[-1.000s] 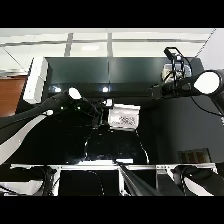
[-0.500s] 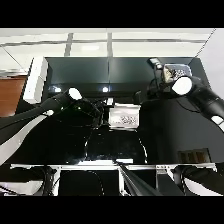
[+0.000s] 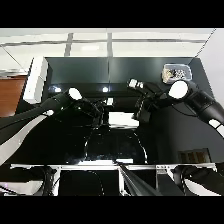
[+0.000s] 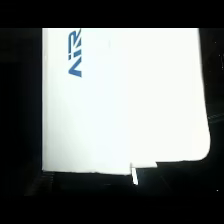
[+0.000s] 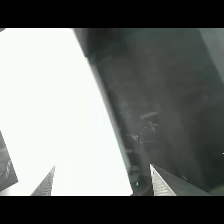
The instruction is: Fold the box and place the chain.
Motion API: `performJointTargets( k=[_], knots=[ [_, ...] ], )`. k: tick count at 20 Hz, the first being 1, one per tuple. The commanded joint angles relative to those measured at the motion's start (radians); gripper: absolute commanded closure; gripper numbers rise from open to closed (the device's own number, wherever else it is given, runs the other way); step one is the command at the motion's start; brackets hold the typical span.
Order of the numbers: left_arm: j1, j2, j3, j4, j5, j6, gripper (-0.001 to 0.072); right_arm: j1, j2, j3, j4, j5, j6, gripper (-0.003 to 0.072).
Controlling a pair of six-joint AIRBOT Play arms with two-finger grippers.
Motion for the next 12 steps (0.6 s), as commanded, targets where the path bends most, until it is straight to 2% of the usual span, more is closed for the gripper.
performJointTargets(
  k=[1,6,7,8,9,10,12],
  knots=[
    [-0.001,-0.001,0.000,0.000,0.000,0.000,0.0244,0.003,0.003,-0.064,0.085,-0.011,-0.235,0.0007],
    [-0.001,-0.001,0.000,0.000,0.000,0.000,0.0244,0.003,0.003,-0.068,0.121,-0.039,-0.277,0.0029],
    [-0.001,-0.001,0.000,0.000,0.000,0.000,0.0244,0.003,0.003,-0.068,0.121,-0.047,-0.277,0.0136],
    [-0.003,-0.001,0.000,0.002,0.002,0.000,0.0244,0.003,0.003,-0.069,0.121,-0.048,-0.277,0.0161],
    [-0.004,-0.001,0.000,0.003,0.002,0.000,0.0244,0.003,0.003,-0.069,0.122,-0.045,-0.274,0.0296],
    [-0.004,-0.001,0.000,0.003,0.002,0.000,0.0244,0.003,0.003,-0.069,0.124,-0.034,-0.271,0.0370],
    [-0.004,-0.001,0.000,0.003,0.002,0.000,0.0244,0.003,0.003,-0.069,0.124,-0.029,-0.267,0.0392]
  ],
)
